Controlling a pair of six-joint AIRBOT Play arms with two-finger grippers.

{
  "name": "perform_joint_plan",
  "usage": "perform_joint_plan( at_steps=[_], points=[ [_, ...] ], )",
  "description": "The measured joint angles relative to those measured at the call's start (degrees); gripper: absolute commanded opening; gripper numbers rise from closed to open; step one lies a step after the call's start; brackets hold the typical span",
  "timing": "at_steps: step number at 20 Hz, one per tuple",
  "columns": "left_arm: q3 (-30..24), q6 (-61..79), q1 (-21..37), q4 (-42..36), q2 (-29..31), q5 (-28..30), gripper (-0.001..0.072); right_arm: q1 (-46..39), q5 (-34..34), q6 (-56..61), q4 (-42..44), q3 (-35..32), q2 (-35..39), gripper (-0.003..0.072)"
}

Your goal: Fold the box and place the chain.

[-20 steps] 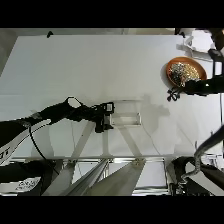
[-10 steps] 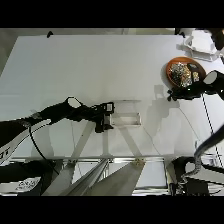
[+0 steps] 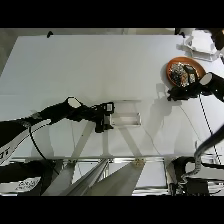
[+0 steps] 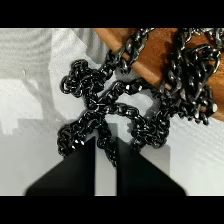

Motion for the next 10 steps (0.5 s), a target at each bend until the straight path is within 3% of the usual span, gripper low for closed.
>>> perform_joint_plan(
  at_steps=[5,10],
  points=[
    [0.0,0.0,0.0,0.0,0.0,0.0,0.0321,0.1,3.7,-0.9,1.3,-0.2,1.4,0.0016],
    [0.0,0.0,0.0,0.0,0.0,0.0,0.0321,0.1,5.7,-1.8,4.0,-0.1,9.0,0.0015]
  ],
)
